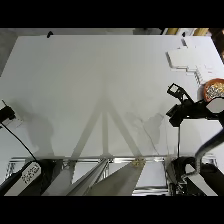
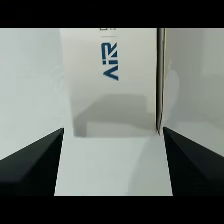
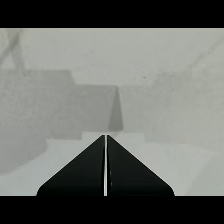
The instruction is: Fold the box and place the chain.
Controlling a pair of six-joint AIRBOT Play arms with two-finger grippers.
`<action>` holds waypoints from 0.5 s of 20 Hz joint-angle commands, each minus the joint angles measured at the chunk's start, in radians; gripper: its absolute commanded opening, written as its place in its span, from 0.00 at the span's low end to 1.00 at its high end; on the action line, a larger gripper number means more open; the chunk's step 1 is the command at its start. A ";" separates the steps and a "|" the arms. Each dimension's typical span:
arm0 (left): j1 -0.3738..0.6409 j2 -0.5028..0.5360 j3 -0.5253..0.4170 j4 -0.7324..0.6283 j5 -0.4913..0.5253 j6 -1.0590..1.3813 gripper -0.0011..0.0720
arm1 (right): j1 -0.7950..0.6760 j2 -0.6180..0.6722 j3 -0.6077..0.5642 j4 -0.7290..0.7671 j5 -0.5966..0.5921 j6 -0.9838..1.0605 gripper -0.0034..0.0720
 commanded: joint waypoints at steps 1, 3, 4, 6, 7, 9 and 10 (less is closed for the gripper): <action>-0.001 0.135 0.001 -0.011 -0.051 0.000 0.97 | 0.000 -0.001 0.000 0.000 0.000 0.000 0.07; -0.001 0.224 0.001 -0.013 -0.051 0.000 0.97 | 0.000 -0.001 0.000 0.000 0.000 0.000 0.07; -0.001 0.262 0.001 -0.013 -0.050 0.000 0.97 | 0.000 -0.001 0.000 0.000 0.000 0.000 0.07; -0.001 0.327 0.001 -0.013 -0.046 0.000 0.97 | 0.000 -0.001 0.000 0.000 0.000 0.000 0.07; -0.001 0.351 0.001 -0.013 -0.041 0.000 0.97 | 0.000 -0.001 0.000 0.000 0.000 0.000 0.07; -0.001 0.373 0.001 -0.013 -0.036 0.000 0.97 | 0.000 -0.001 0.000 0.000 0.000 0.000 0.07; -0.001 0.375 0.001 -0.013 -0.035 0.000 0.97 | 0.000 -0.001 0.000 0.000 0.000 0.000 0.07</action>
